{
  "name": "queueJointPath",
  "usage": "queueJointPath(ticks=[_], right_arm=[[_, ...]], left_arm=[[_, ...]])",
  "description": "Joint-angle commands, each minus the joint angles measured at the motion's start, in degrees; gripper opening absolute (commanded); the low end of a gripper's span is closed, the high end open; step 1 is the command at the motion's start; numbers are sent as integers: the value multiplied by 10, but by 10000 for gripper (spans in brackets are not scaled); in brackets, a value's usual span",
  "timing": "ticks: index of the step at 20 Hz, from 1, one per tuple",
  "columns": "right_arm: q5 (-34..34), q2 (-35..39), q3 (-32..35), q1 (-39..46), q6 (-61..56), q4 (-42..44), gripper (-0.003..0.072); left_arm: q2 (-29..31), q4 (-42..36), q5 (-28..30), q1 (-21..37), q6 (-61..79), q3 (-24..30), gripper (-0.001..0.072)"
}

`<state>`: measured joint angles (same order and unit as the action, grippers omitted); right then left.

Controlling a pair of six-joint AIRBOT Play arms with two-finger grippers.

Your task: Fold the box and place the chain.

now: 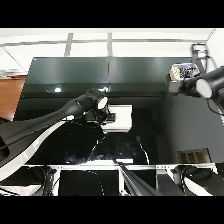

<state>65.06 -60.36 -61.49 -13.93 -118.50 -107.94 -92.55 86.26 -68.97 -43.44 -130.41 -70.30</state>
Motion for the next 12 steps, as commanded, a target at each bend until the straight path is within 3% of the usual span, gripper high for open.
queueJointPath(ticks=[1, 6, 9, 12], right_arm=[[-77, -31, 0, 114, 33, 41, 576], [-154, -131, -33, 188, 41, 122, 575], [-146, -230, -138, 192, 32, 133, 574], [-108, -346, -274, 211, -43, 198, 575]], left_arm=[[0, 0, -8, 11, 0, -1, 29], [0, -4, -7, 15, 1, -1, 29], [0, -17, -6, 15, 1, -1, 29], [0, -17, -6, 16, 1, -1, 29]])
